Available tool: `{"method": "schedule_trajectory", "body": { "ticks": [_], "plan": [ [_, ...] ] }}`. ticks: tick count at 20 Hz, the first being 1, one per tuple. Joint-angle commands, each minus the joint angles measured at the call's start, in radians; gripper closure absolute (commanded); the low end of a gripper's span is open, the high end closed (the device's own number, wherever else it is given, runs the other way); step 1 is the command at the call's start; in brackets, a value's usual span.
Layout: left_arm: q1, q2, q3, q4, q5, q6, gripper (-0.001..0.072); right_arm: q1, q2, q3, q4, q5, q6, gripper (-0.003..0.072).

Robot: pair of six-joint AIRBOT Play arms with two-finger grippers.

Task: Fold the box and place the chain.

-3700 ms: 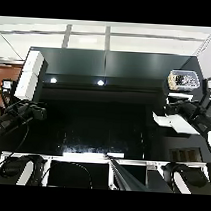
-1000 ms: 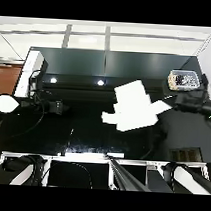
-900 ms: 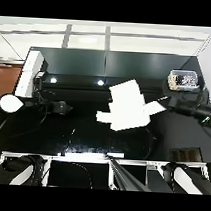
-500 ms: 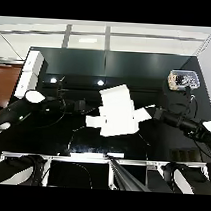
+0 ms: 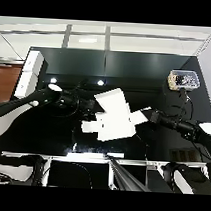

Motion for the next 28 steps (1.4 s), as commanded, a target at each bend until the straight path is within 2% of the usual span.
{"method": "schedule_trajectory", "body": {
  "ticks": [1,4,11,12,13,14,15,17,18,19,20,21,22,25,26,28],
  "plan": [
    [0.002,-0.077,0.058,-0.013,-0.126,0.100,0.0091,0.003,0.001,0.000,0.000,0.006,0.000,0.0672],
    [-0.008,-0.077,0.097,0.008,-0.152,0.149,0.0091,0.003,0.001,0.000,0.000,0.006,0.000,0.0673],
    [-0.101,-0.077,0.185,0.165,-0.163,0.184,0.0093,0.003,0.001,0.000,0.000,0.006,0.000,0.0672],
    [-0.103,-0.077,0.188,0.166,-0.171,0.205,0.0155,0.003,0.001,0.000,0.000,0.009,0.000,0.0672],
    [-0.098,-0.077,0.188,0.165,-0.179,0.222,0.0314,0.003,0.001,0.000,-0.003,0.014,0.000,0.0672],
    [-0.089,-0.077,0.188,0.165,-0.192,0.244,0.0510,0.003,0.001,0.000,-0.013,0.021,0.000,0.0672],
    [-0.078,-0.077,0.188,0.165,-0.209,0.264,0.0602,0.003,0.001,0.000,-0.030,0.028,0.000,0.0672],
    [-0.052,-0.077,0.188,0.165,-0.233,0.265,0.0604,0.003,0.001,0.000,-0.076,0.031,0.001,0.0672],
    [-0.039,-0.077,0.188,0.165,-0.245,0.266,0.0671,0.003,0.001,0.000,-0.095,0.031,0.004,0.0672],
    [-0.029,-0.077,0.188,0.165,-0.260,0.285,0.0681,0.003,0.001,0.000,-0.109,0.031,0.004,0.0669],
    [-0.025,-0.074,0.188,0.170,-0.262,0.288,0.0682,0.003,0.001,0.000,-0.124,0.031,0.005,0.0570],
    [-0.024,-0.067,0.188,0.187,-0.262,0.288,0.0683,0.002,0.001,0.001,-0.135,0.030,0.005,0.0241],
    [-0.027,-0.051,0.188,0.220,-0.260,0.288,0.0684,0.002,0.001,0.010,-0.153,0.032,0.004,0.0022],
    [-0.066,0.061,0.166,0.376,-0.237,0.278,0.0686,0.002,0.001,0.118,-0.335,0.124,0.004,0.0023],
    [-0.085,0.124,0.132,0.371,-0.194,0.286,0.0686,0.002,0.001,0.160,-0.397,0.165,0.005,0.0023],
    [-0.135,0.280,0.017,0.349,0.015,0.403,0.0684,0.002,0.001,0.217,-0.469,0.217,0.004,0.0023]
  ]
}}
